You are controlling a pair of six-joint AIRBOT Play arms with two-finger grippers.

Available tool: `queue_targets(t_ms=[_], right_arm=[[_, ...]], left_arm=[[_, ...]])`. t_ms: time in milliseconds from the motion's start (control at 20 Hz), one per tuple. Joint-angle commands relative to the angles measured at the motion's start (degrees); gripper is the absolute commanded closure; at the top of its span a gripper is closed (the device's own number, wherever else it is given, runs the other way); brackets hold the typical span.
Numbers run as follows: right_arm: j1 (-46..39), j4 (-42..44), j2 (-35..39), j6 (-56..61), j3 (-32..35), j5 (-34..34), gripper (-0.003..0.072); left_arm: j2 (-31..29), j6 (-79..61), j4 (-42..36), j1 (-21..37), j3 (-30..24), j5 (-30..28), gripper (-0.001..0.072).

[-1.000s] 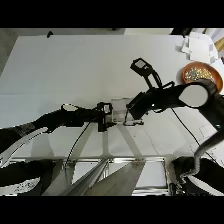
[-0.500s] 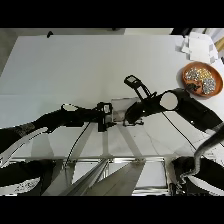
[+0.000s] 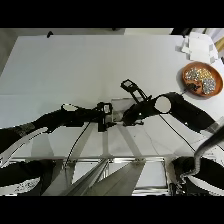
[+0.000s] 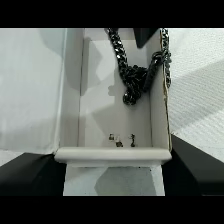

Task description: Fold the box and place the chain.

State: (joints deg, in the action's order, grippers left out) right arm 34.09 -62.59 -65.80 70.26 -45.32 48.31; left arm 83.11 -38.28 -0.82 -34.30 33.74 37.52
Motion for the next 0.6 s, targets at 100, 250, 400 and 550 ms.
queue_targets(t_ms=[100, 250, 400, 550], right_arm=[[-6.75, -4.83, 11.41, -0.24, 0.02, 7.30, 0.0486], [-14.29, -8.94, 16.50, -4.55, 0.15, 15.10, 0.0489], [-19.85, -9.38, 16.74, -11.21, 2.78, 14.88, 0.0490], [-20.63, -8.98, 16.06, -16.46, 9.49, 5.51, 0.0489]], left_arm=[[0.00, 0.00, 0.02, 0.00, -0.02, -0.02, 0.0500], [0.00, 0.00, 0.02, 0.00, -0.02, -0.02, 0.0500], [0.00, 0.00, 0.02, 0.00, -0.02, -0.02, 0.0500], [0.00, 0.00, 0.00, 0.00, -0.02, -0.02, 0.0500]])
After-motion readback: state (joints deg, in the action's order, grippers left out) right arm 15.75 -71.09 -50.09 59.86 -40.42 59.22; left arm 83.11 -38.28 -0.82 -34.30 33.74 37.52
